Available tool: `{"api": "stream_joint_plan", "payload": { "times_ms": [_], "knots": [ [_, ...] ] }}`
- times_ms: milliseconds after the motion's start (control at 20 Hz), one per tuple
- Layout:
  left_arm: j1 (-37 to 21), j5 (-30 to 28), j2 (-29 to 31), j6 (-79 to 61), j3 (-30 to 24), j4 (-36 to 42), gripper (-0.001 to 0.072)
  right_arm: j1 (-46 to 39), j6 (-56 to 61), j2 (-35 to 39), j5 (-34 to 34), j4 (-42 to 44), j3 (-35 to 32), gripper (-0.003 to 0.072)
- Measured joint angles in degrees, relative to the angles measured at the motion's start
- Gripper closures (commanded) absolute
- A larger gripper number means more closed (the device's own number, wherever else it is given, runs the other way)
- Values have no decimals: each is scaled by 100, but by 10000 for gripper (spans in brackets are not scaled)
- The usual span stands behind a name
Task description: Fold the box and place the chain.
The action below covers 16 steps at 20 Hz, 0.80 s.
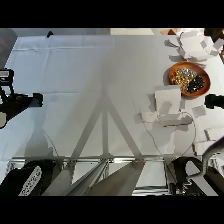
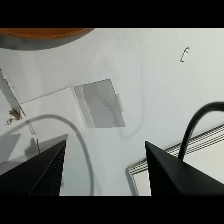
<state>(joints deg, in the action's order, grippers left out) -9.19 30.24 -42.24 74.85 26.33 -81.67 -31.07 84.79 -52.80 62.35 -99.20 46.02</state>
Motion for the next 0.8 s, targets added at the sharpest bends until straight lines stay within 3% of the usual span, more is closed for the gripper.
{"api": "stream_joint_plan", "payload": {
  "times_ms": [500, 800],
  "knots": [
    [0, 0, 0, 0, 0, -2, 62, -140, -356, -1303, -33, -114, 599, 144],
    [0, -2, 0, 0, 0, -2, 62, -1001, -1036, -1958, 39, 695, 815, 148]
  ]
}}
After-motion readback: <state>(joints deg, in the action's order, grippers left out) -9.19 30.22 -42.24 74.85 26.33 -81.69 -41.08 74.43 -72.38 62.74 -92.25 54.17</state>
